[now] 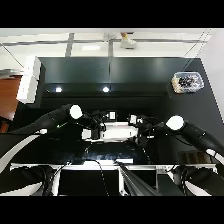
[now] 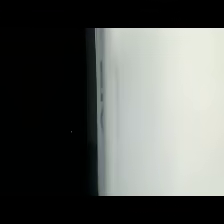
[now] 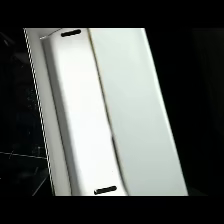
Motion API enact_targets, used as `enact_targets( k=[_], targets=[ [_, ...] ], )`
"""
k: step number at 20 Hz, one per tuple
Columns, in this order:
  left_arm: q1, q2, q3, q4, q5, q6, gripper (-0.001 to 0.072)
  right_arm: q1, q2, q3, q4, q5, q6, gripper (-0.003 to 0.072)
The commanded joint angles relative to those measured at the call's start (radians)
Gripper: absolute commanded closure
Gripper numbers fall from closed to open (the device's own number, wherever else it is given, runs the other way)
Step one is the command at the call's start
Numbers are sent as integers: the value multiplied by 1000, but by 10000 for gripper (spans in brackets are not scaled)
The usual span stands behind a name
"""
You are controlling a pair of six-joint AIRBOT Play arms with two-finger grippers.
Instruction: Fold the box and place the chain.
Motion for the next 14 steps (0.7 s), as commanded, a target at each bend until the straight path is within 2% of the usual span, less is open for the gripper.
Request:
enact_targets(
  k=[1,14],
  targets=[
    [0,0,0,0,1,0,677,-5,-47,0,47,16,-79,-9],
    [0,0,0,0,1,-1,677,-5,-130,0,54,-2,-111,-8]
  ],
)
